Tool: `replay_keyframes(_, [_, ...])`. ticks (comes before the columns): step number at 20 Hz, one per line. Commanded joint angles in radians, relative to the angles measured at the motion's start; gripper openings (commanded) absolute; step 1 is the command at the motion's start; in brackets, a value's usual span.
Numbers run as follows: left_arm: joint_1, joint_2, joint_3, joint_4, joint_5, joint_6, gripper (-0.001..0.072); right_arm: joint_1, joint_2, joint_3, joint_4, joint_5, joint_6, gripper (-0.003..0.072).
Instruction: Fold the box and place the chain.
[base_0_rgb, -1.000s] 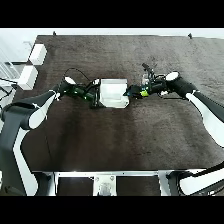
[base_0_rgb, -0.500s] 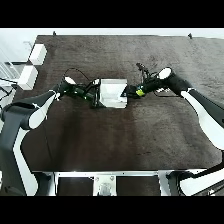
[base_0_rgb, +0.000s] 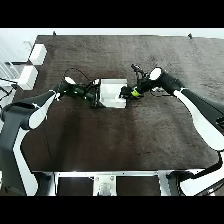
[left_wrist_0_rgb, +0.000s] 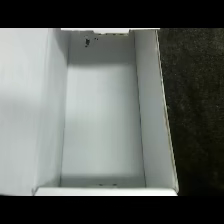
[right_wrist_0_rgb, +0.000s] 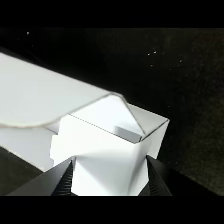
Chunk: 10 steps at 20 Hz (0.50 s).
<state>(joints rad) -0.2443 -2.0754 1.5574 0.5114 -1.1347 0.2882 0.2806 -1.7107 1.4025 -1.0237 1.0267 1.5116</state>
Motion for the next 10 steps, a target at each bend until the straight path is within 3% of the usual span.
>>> replay_keyframes(1, [0.0,0.0,0.001,0.0,0.0,0.0,0.0178,0.03,-0.028,0.026,-0.044,-0.009,0.083,0.0528])
replay_keyframes(10, [0.0,0.0,0.001,0.0,0.0,0.0,0.0178,0.044,-0.071,0.075,-0.237,0.004,0.274,0.0526])
